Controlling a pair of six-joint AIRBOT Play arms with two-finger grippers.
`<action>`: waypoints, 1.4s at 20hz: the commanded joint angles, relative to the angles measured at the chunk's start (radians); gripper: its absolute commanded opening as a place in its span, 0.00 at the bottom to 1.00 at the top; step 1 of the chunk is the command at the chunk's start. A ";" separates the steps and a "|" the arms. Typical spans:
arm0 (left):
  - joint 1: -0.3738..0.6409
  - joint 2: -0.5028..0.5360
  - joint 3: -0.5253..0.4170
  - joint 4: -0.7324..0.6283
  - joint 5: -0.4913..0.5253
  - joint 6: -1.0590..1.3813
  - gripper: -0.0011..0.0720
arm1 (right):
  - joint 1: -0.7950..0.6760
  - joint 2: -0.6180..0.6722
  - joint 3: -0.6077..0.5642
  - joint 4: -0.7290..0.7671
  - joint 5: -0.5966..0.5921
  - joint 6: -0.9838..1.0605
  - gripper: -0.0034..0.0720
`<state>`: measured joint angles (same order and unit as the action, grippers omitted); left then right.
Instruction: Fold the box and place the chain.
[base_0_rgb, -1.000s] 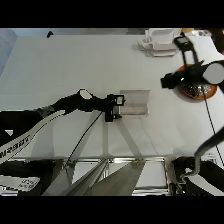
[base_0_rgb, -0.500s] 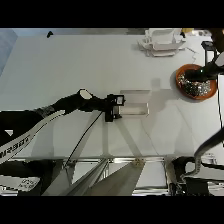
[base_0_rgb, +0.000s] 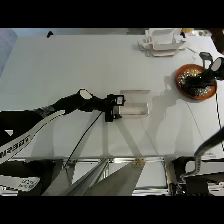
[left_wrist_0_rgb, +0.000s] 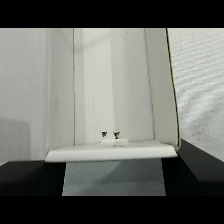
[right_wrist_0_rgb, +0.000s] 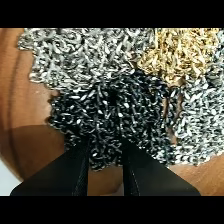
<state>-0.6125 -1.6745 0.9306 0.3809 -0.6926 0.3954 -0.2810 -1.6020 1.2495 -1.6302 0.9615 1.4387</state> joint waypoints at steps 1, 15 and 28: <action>0.000 0.001 0.000 0.000 0.000 0.000 0.13 | -0.002 -0.006 0.000 -0.014 0.004 -0.010 0.31; 0.000 0.001 0.000 0.000 0.000 0.000 0.13 | -0.002 -0.023 0.000 -0.016 0.019 -0.040 0.07; 0.000 0.001 0.000 0.000 0.000 0.000 0.13 | -0.002 0.545 0.000 0.386 0.244 -0.217 0.07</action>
<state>-0.6125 -1.6745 0.9306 0.3813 -0.6926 0.3954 -0.2825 -1.1790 1.2495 -1.4273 1.1049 1.2846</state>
